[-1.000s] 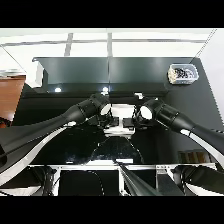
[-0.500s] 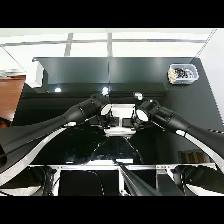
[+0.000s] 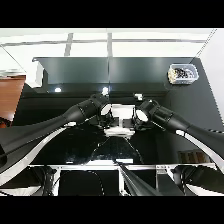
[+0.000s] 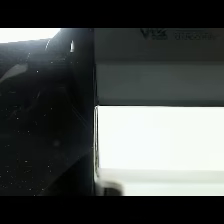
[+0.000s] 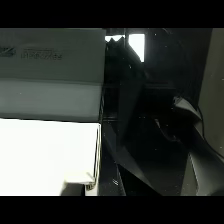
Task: Fold the box and place the chain.
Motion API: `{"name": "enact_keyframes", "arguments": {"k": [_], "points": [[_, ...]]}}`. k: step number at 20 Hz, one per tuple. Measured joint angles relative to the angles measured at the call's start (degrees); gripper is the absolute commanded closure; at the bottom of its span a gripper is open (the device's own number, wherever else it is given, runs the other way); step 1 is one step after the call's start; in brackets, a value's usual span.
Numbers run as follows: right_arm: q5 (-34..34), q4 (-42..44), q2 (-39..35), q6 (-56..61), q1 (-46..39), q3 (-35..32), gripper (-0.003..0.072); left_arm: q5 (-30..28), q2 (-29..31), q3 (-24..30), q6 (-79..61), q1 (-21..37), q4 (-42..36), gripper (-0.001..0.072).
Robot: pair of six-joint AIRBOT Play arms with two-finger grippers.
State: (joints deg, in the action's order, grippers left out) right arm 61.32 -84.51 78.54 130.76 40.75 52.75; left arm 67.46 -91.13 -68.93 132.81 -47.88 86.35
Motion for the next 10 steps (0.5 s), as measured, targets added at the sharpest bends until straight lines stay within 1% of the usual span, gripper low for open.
{"name": "enact_keyframes", "arguments": {"k": [2,4,5,6,10], "points": [[0.02,0.09,0.37,-0.02,0.02,0.02,0.0481,-0.02,0.00,0.00,0.00,0.00,-0.02,0.0680],[0.00,0.20,0.83,-0.02,0.00,0.02,0.0522,-0.15,0.00,0.00,0.02,0.00,-0.02,0.0680],[-0.13,0.28,0.96,-0.07,0.00,0.02,0.0661,-0.20,0.00,0.00,0.04,0.00,-0.04,0.0680],[-0.52,0.55,1.11,-0.11,0.02,0.04,0.0670,-0.39,0.00,0.00,0.07,0.00,-0.13,0.0680],[-0.50,0.50,1.31,-0.24,0.04,0.09,0.0670,-0.20,0.00,0.00,0.24,-0.02,-0.26,0.0680]]}}
